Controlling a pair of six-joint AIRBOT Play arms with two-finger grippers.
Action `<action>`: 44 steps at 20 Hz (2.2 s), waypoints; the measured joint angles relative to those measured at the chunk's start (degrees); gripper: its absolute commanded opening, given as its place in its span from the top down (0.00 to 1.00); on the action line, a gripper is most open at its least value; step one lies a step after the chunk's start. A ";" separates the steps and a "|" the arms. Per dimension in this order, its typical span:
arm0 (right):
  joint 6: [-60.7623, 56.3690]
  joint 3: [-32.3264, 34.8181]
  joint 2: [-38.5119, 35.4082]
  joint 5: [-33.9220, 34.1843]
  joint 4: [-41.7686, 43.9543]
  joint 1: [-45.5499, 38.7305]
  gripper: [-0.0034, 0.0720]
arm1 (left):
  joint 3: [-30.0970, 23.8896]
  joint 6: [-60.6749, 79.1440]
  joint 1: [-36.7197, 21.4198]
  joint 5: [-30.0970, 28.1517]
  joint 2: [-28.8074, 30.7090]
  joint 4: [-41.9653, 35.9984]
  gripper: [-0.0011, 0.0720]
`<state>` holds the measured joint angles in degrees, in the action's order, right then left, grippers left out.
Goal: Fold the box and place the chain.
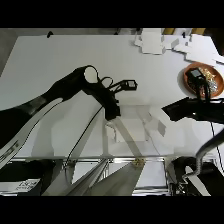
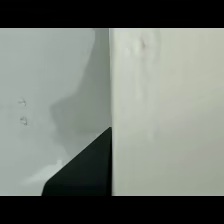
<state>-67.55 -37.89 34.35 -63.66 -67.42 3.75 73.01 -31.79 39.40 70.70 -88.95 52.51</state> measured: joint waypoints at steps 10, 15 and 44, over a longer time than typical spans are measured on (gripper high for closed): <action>-0.20 -1.40 -11.04 -2.99 -0.79 0.00 0.37 | -11.80 10.03 3.50 -19.30 3.56 -0.48 0.98; 0.00 -1.40 -11.50 -3.08 -1.18 0.00 0.37 | -12.48 10.60 3.63 -21.35 3.06 0.92 0.98; 0.42 -0.96 -10.19 -1.46 -1.42 0.00 0.37 | -8.48 14.91 3.02 -16.33 -1.36 6.64 0.98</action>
<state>-67.13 -38.85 24.16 -65.12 -68.84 3.75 64.53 -16.88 42.41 54.37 -90.30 59.16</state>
